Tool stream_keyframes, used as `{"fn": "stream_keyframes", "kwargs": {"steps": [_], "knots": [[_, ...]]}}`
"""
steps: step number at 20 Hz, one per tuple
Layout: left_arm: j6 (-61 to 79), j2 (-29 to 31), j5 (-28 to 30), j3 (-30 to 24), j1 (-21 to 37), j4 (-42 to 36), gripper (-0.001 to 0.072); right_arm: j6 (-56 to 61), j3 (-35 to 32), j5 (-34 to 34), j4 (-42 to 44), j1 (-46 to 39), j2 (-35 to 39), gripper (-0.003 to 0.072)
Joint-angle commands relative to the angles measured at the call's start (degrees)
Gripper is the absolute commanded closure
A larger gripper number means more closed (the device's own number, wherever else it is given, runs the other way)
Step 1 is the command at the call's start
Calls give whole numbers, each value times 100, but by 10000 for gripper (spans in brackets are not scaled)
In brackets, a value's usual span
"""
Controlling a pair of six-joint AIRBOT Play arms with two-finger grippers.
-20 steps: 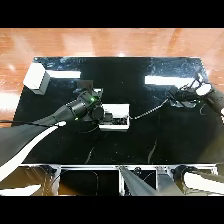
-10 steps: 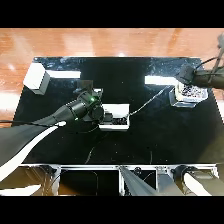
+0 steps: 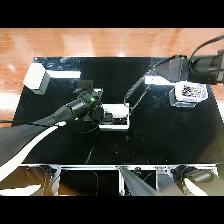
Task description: Fold the box and place the chain.
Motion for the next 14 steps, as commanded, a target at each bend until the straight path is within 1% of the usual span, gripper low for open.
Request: {"fn": "stream_keyframes", "kwargs": {"steps": [1,3,8,11,14], "knots": [[2,-4,0,-2,-4,0,688,31,278,-282,326,474,15,655],[2,-4,0,-2,-4,0,688,28,304,-398,378,656,13,655],[2,-4,0,-2,-4,0,688,35,302,-446,450,1023,-116,655],[2,-4,-2,-2,-4,0,688,44,302,-442,439,1410,-341,655],[2,-4,0,-2,-4,-2,688,42,299,-435,409,1543,-612,655]]}}
